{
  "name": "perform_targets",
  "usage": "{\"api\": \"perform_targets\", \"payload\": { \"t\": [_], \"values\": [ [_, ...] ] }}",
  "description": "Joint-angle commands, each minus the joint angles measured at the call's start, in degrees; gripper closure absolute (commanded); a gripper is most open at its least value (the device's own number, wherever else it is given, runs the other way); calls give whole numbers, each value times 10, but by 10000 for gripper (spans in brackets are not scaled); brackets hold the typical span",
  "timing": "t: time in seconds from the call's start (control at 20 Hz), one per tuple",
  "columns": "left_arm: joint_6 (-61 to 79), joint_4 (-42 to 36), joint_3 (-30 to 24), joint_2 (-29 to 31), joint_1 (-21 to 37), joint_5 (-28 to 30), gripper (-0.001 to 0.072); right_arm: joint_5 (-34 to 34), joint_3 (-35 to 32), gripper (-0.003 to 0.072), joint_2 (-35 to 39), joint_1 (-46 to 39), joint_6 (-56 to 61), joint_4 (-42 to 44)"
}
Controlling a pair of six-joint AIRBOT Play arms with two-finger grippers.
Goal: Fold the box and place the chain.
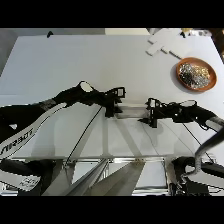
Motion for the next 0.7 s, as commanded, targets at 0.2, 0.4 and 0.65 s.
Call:
{"api": "perform_targets", "payload": {
  "t": [0.2,0.4,0.65],
  "values": [
    [-42,140,0,73,1,16,289,1,0,231,0,0,0,0],
    [-143,266,0,143,0,-55,299,1,0,231,0,0,0,0],
    [-218,261,0,215,-28,-185,704,1,0,231,0,0,0,0]
  ]
}}
